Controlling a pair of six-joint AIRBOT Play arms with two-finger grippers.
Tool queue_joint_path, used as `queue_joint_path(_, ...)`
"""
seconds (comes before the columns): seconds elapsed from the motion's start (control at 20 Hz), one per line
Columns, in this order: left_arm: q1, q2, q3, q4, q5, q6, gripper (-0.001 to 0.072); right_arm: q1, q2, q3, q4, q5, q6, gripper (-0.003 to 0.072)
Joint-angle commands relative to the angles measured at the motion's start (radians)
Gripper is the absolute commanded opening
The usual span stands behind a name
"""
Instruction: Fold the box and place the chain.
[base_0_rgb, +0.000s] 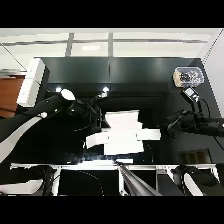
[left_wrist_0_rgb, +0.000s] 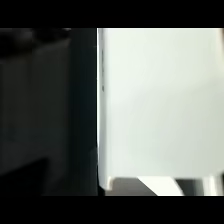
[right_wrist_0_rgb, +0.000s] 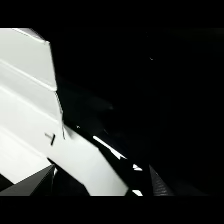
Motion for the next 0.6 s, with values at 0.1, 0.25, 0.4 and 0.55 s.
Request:
queue_joint_path(0.1,-0.119,0.097,-0.099,0.011,0.300,0.179,0.0022,0.062,-0.001,-0.062,-0.039,-0.063,-0.155,0.0709)
queue_joint_path(0.25,-0.146,0.096,-0.124,0.053,0.334,0.203,0.0022,0.145,-0.001,-0.151,-0.036,-0.139,-0.318,0.0708)
queue_joint_path(0.4,-0.146,0.096,-0.124,0.054,0.335,0.201,0.0023,0.230,-0.001,-0.218,-0.036,-0.237,-0.395,0.0709)
queue_joint_path(0.55,-0.146,0.096,-0.122,0.050,0.329,0.200,0.0024,0.299,-0.001,-0.256,-0.036,-0.298,-0.408,0.0709)
